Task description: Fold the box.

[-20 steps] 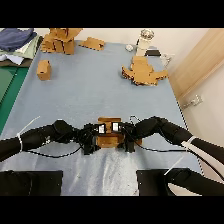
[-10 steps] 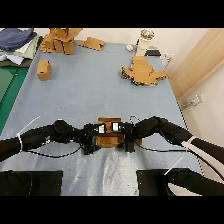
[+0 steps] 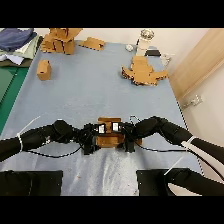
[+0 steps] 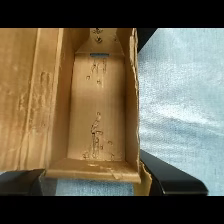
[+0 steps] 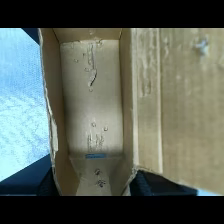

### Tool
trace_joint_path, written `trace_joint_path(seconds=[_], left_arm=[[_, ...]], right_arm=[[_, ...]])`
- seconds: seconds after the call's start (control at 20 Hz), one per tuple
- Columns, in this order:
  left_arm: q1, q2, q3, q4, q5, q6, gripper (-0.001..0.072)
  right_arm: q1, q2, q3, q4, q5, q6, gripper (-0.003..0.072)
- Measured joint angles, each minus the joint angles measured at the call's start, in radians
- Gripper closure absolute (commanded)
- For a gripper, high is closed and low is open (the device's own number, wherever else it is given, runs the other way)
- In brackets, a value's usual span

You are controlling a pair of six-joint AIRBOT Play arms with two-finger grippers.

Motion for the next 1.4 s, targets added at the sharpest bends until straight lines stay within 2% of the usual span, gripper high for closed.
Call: trace_joint_path(seconds=[0.05,0.1,0.35,0.9,1.2,1.4], left_arm=[[0.0,0.0,0.0,0.0,0.0,0.0,0.0108],[0.0,0.0,0.0,0.0,0.002,0.0,0.0108],[0.0,0.0,0.0,-0.002,0.003,0.001,0.0108],[0.0,0.0,0.001,0.0,0.002,-0.001,0.0108],[0.0,0.0,0.001,0.0,0.0,0.0,0.0108],[0.0,0.0,0.001,0.0,0.0,0.0,0.0108]], right_arm=[[0.0,0.0,0.001,0.001,-0.004,0.0,-0.002],[0.0,0.003,0.001,0.004,-0.013,-0.002,-0.0029],[-0.005,0.051,0.001,-0.002,-0.051,0.021,-0.003],[-0.047,0.192,0.002,-0.152,-0.134,0.277,-0.0027],[-0.049,0.325,0.002,-0.183,-0.229,0.665,-0.0026],[-0.049,0.384,0.002,-0.114,-0.29,1.0,-0.0026]])
